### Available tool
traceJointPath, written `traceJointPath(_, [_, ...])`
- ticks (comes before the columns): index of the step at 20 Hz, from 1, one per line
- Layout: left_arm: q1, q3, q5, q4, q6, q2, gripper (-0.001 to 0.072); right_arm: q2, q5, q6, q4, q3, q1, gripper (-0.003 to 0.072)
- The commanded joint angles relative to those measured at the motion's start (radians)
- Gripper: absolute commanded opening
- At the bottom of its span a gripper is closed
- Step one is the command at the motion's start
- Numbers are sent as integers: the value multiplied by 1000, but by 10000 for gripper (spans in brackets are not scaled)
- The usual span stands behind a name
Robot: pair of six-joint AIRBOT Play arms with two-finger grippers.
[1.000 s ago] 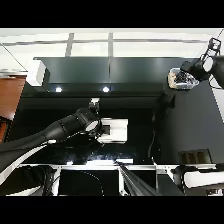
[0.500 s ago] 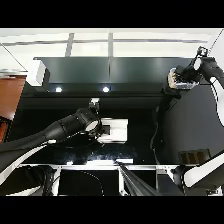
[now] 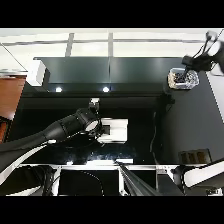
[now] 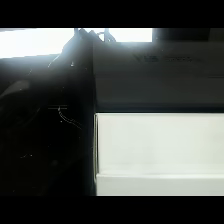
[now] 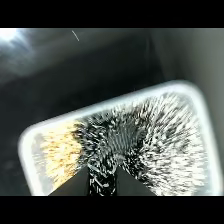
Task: Fold the box and place the chain.
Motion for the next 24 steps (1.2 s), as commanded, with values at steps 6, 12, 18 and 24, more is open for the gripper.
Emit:
traceJointPath(6, [0, 0, 4, 0, 0, -1, 29, 467, 127, -154, 211, 14, -15, 38])
traceJointPath(12, [0, 0, 5, 0, 0, -1, 29, 818, 195, -183, 314, -126, 89, 38])
traceJointPath(18, [0, 0, 4, 0, 0, -1, 29, 1003, 416, -284, 381, -448, 315, 37])
traceJointPath(24, [0, 0, 4, 0, 0, -1, 29, 1003, 385, -318, 590, -644, 472, 37])
